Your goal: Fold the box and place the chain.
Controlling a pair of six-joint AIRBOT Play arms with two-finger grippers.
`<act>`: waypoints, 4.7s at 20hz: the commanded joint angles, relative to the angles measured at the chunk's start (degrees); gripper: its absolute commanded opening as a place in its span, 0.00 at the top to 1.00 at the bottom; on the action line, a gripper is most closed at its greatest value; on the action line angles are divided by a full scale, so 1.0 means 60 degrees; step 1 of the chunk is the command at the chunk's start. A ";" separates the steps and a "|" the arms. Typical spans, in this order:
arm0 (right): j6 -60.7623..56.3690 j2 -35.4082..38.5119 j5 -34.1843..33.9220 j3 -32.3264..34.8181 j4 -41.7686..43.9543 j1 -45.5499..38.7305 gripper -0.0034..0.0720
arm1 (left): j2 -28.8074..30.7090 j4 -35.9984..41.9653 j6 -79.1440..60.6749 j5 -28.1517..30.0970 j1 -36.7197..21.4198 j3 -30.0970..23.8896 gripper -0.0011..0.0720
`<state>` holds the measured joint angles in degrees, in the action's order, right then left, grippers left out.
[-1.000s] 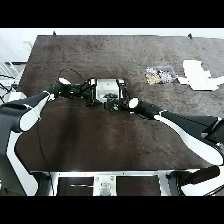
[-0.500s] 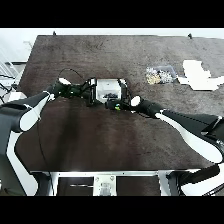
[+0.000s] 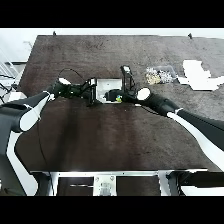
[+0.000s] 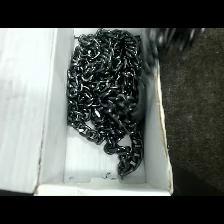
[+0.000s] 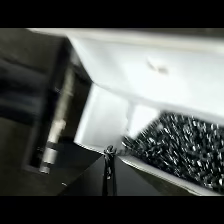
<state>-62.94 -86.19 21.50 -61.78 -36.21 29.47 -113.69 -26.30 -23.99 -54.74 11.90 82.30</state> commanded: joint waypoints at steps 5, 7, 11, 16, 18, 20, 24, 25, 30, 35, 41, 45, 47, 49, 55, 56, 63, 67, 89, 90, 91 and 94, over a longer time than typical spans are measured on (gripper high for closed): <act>0.0605 0.0073 -0.0248 -0.0022 -0.0146 -0.0594 0.68 | 0.0007 -0.0004 -0.0004 0.0004 0.0004 0.0000 0.41; 0.0630 -0.0007 -0.0248 -0.0025 -0.0146 -0.0692 0.44 | 0.0007 -0.0004 -0.0004 0.0004 0.0000 0.0000 0.41; 0.1078 0.0233 -0.0226 -0.0084 -0.0142 -0.0845 0.46 | 0.0007 -0.0004 -0.0004 0.0007 0.0000 0.0000 0.41; 0.1115 0.0495 0.0361 -0.0102 -0.0226 -0.1228 0.35 | 0.0007 -0.0004 -0.0004 0.0011 0.0000 0.0000 0.41; 0.1563 0.1053 0.0328 -0.0109 -0.0219 -0.1435 0.36 | 0.0007 -0.0004 -0.0004 0.0007 0.0000 0.0000 0.41; 0.2328 0.1738 0.0098 -0.0124 -0.0222 -0.1796 0.44 | 0.0007 -0.0004 -0.0004 0.0011 0.0000 0.0000 0.41; 0.3187 0.1781 0.1049 -0.0448 -0.0186 -0.3461 0.44 | 0.0007 -0.0004 -0.0004 0.0011 0.0000 0.0000 0.41; 0.3654 0.1501 0.1927 -0.0688 0.0102 -0.3920 0.44 | 0.0007 -0.0004 -0.0004 0.0015 0.0000 0.0000 0.41; 0.5814 -0.0437 0.4273 -0.2488 0.1326 -0.4816 0.46 | 0.0007 -0.0004 -0.0004 0.0011 0.0004 0.0000 0.41; 0.6470 -0.2393 0.5563 -0.4218 0.1315 -0.4772 0.46 | 0.0007 -0.0004 -0.0004 0.0015 0.0004 0.0000 0.41; 0.7111 -0.3257 0.5861 -0.4830 0.1173 -0.4146 0.46 | 0.0007 -0.0004 -0.0004 0.0015 0.0000 0.0000 0.41; 0.7289 -0.3351 0.5967 -0.4936 0.0845 -0.3734 0.46 | 0.0007 -0.0004 -0.0004 0.0011 0.0000 0.0000 0.41; 0.7289 -0.3351 0.6284 -0.5089 0.0703 -0.3621 0.46 | 0.0007 -0.0004 -0.0004 0.0011 0.0000 0.0000 0.41; 0.7289 -0.3348 0.7009 -0.5304 0.0616 -0.3581 0.46 | 0.0007 -0.0004 -0.0004 0.0015 0.0004 0.0000 0.41; 0.7286 -0.3351 0.8105 -0.5548 -0.0506 -0.3177 0.45 | 0.0007 -0.0004 -0.0004 0.0015 0.0004 0.0000 0.41; 0.7286 -0.3351 0.8102 -0.5548 -0.0710 -0.3056 0.45 | 0.0007 -0.0004 -0.0004 0.0015 0.0000 0.0000 0.41; 0.7614 -0.3355 0.7650 -0.5548 -0.0892 -0.2619 0.37 | 0.0007 -0.0004 -0.0004 0.0015 0.0004 0.0000 0.41; 0.7905 -0.3366 0.7683 -0.5548 -0.0907 -0.2375 0.35 | 0.0007 -0.0004 -0.0004 0.0011 0.0004 0.0004 0.41; 0.8360 -0.3697 0.7063 -0.6080 -0.1235 -0.2055 0.29 | 0.0007 0.0000 -0.0004 0.0011 0.0000 0.0000 0.41; 0.8357 -0.3708 0.6983 -0.6080 -0.1523 -0.1985 0.29 | 0.0007 -0.0004 -0.0004 0.0011 0.0000 0.0000 0.41; 0.8357 -0.3712 0.6859 -0.6080 -0.1818 -0.1891 0.29 | 0.0007 -0.0004 -0.0004 0.0011 0.0004 0.0000 0.41; 0.8357 -0.3712 0.6575 -0.6076 -0.2160 -0.1749 0.29 | 0.0007 -0.0004 -0.0004 0.0015 0.0004 0.0004 0.41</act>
<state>-12.80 -108.42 62.76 -98.15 -46.44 18.26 -113.69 -26.28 -23.92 -54.68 11.90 82.30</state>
